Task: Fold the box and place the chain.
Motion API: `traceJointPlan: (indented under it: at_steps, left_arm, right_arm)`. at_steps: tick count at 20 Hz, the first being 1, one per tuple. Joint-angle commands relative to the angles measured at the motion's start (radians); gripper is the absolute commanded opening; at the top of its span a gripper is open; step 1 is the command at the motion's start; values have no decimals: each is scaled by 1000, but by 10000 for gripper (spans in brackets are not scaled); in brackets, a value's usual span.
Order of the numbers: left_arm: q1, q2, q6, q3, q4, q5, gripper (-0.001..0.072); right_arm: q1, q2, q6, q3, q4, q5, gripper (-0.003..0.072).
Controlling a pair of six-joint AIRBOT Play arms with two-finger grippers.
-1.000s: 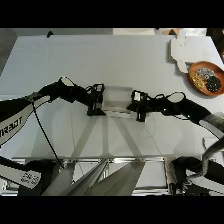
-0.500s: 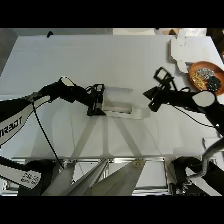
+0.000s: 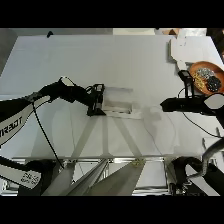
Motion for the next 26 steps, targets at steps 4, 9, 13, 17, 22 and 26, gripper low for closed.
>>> traceJointPlan:
  at_steps: [4, 9, 13, 17, 22, 26]
  left_arm:
    - [0, -1, 0, 0, 0, 0, 380]
    - [0, -1, 0, 0, 0, 0, 380]
    - [0, -1, 0, 0, 0, 0, 380]
    - [0, -1, 0, 0, 0, 0, 380]
    - [0, -1, 0, 0, 0, 0, 380]
    - [0, 0, 0, 0, 0, 0, 380]
  right_arm:
    - [-9, -211, -100, -54, 336, 45, 8]
    - [53, -330, -159, -54, 422, 39, 7]
    - [112, -352, -252, -54, 587, 6, 6]
    - [160, -351, -279, -54, 682, 2, 8]
    - [174, -338, -268, -54, 769, -47, 245]
    - [192, -286, -268, -54, 764, -102, 243]
